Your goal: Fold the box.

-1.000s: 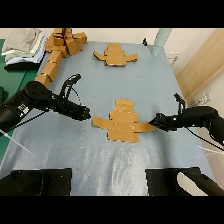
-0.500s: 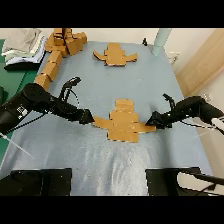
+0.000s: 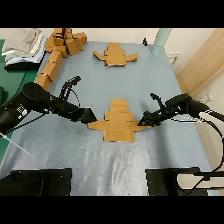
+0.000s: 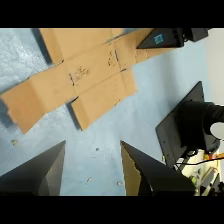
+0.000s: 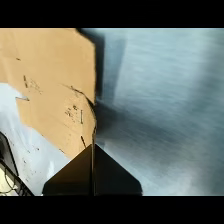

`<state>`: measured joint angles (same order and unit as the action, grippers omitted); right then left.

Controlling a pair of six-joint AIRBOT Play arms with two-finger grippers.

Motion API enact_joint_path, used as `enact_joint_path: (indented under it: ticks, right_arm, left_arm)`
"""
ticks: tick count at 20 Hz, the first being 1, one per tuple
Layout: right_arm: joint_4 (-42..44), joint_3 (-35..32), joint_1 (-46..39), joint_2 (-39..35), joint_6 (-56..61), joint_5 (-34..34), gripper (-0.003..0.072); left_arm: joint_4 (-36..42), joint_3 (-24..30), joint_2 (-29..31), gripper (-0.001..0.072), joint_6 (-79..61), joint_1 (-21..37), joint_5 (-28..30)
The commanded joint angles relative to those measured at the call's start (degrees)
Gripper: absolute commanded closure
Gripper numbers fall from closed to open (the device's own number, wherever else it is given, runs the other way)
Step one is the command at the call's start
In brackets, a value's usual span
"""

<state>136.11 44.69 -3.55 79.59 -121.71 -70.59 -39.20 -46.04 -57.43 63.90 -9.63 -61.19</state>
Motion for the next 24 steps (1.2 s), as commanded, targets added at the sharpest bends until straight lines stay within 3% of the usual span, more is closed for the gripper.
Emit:
enact_joint_path:
  ticks: [1,6,9,12,15,20,24]
  right_arm:
    - [1.49,-0.17,3.93,-2.69,-4.81,0.31,0.0684]
    - [-3.02,-7.85,11.61,-16.31,-7.17,11.58,0.0684]
    - [-3.87,-11.34,13.49,-21.14,-6.71,15.02,0.0684]
    - [-3.87,-11.8,14.01,-21.44,-6.69,15.1,0.0684]
    - [-3.85,-11.8,14.01,-21.44,-6.69,15.15,0.0684]
    - [-3.82,-11.78,14.01,-21.44,-6.71,15.91,0.0684]
    - [-3.8,-11.78,14.01,-21.44,-6.71,16.06,0.0684]
  left_arm:
    - [0.17,0.0,-0.55,0.0192,-0.37,0.96,1.75]
    - [2.12,-0.98,-7.5,0.0191,-4.96,5.35,2.1]
    - [6.69,-1.18,-12.63,0.0191,-10.95,5.44,2.95]
    - [13.77,-3.17,-20.09,0.0192,-17.57,5.42,4.68]
    - [20.5,-9.2,-28.76,0.0191,-22.16,5.18,3.08]
    - [20.79,-19.34,-39.65,0.0191,-23.34,2.64,-2.84]
    - [20.79,-22.4,-43.5,0.0191,-23.96,0.68,-4.35]
